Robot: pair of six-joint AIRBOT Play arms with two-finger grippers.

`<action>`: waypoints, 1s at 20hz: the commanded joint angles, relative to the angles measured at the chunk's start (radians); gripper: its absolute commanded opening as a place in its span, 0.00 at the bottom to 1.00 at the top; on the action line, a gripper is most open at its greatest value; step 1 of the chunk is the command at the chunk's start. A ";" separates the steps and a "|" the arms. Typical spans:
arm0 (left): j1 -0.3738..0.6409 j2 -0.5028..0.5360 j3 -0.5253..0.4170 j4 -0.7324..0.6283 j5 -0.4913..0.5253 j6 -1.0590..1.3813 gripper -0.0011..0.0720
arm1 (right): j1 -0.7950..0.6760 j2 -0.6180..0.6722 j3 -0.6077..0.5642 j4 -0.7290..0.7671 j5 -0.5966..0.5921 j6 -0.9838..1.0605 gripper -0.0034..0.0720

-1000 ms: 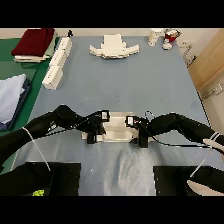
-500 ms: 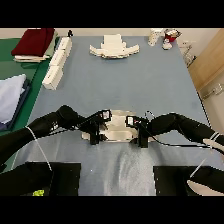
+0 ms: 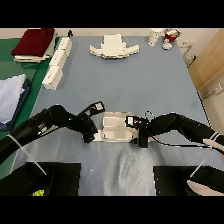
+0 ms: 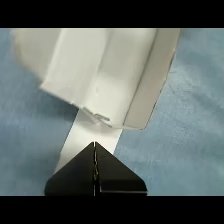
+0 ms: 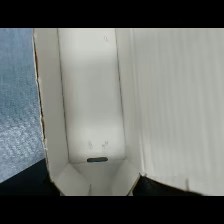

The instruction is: Fold the box.

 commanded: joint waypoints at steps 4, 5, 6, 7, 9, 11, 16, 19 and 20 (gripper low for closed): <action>0.291 0.156 0.001 0.372 -0.193 -0.803 0.03 | 0.001 0.000 0.001 0.000 0.000 0.000 0.71; 0.362 0.150 -0.007 0.360 -0.189 -0.835 0.03 | 0.001 0.000 0.001 0.000 0.000 0.000 0.71; 0.415 0.139 -0.022 0.330 -0.186 -0.835 0.03 | 0.001 0.000 0.001 0.000 0.000 0.000 0.71; 0.443 0.119 -0.041 0.266 -0.183 -0.817 0.03 | 0.001 0.000 0.001 0.000 0.000 0.000 0.71; 0.433 0.062 -0.077 0.127 -0.171 -0.721 0.03 | 0.001 0.000 0.001 0.000 0.000 0.000 0.71; 0.385 0.004 -0.114 0.013 -0.132 -0.671 0.03 | 0.001 0.000 0.001 0.000 0.000 0.000 0.71; 0.195 -0.073 -0.123 -0.150 -0.026 -0.597 0.03 | 0.001 0.000 0.001 0.000 0.000 0.000 0.71; 0.143 -0.072 -0.103 -0.182 -0.027 -0.590 0.03 | 0.001 0.000 0.001 0.000 0.000 0.000 0.71; 0.144 -0.072 -0.093 -0.182 -0.052 -0.590 0.03 | 0.001 0.000 0.001 0.000 0.000 0.000 0.71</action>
